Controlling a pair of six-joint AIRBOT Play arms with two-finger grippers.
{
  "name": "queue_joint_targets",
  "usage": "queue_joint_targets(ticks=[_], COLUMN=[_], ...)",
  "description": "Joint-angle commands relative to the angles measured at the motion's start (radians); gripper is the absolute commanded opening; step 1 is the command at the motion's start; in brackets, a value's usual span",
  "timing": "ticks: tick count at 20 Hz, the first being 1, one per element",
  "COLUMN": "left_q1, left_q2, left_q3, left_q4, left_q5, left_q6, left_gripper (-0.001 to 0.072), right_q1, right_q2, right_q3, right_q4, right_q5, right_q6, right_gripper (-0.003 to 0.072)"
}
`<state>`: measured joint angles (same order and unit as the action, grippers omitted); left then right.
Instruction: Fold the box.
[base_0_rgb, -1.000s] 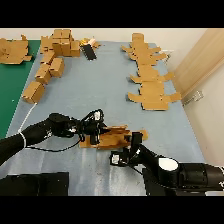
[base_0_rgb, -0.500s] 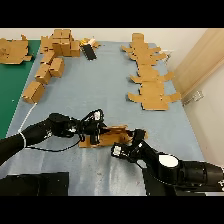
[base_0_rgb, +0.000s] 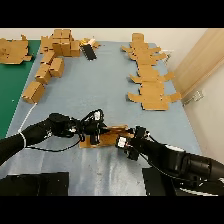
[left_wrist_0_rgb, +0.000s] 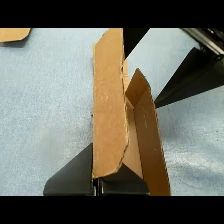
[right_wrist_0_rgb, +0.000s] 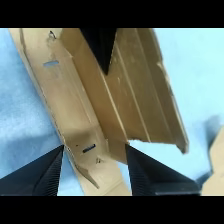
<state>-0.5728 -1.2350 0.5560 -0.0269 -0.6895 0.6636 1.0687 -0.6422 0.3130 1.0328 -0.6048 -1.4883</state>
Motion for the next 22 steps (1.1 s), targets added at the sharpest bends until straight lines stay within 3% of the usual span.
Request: queue_joint_targets(ticks=[1,6,11,13,15,19,22], left_q1=[0.000,0.000,0.000,0.000,0.000,0.000,0.000], left_q2=[0.000,0.000,0.000,0.000,0.000,0.000,0.000], left_q3=[0.001,0.001,0.001,0.001,0.001,0.001,0.001], left_q4=[0.000,0.000,0.000,0.000,0.000,0.000,0.000], left_q5=[0.000,0.000,0.000,0.000,0.000,0.000,0.000], left_q6=[0.000,0.000,0.000,0.000,0.000,0.000,0.000], left_gripper=[0.0012,0.0011,0.0011,0.0011,0.0011,0.0011,0.0011], right_q1=[-0.085,-0.180,-0.385,-0.476,-0.544,-0.616,-0.616], right_q2=[0.034,0.025,-0.024,-0.053,-0.093,-0.215,-0.322], right_q3=[-0.001,-0.001,0.003,0.010,0.040,0.134,0.197], right_q4=[0.190,0.231,0.738,0.950,1.070,1.132,1.130], right_q5=[0.013,0.076,0.129,0.105,0.029,-0.094,-0.145], right_q6=[-0.163,-0.288,-0.881,-1.131,-1.332,-1.499,-1.515], right_gripper=[0.0610,0.0610,0.0610,0.0610,0.0610,0.0610,0.0610])
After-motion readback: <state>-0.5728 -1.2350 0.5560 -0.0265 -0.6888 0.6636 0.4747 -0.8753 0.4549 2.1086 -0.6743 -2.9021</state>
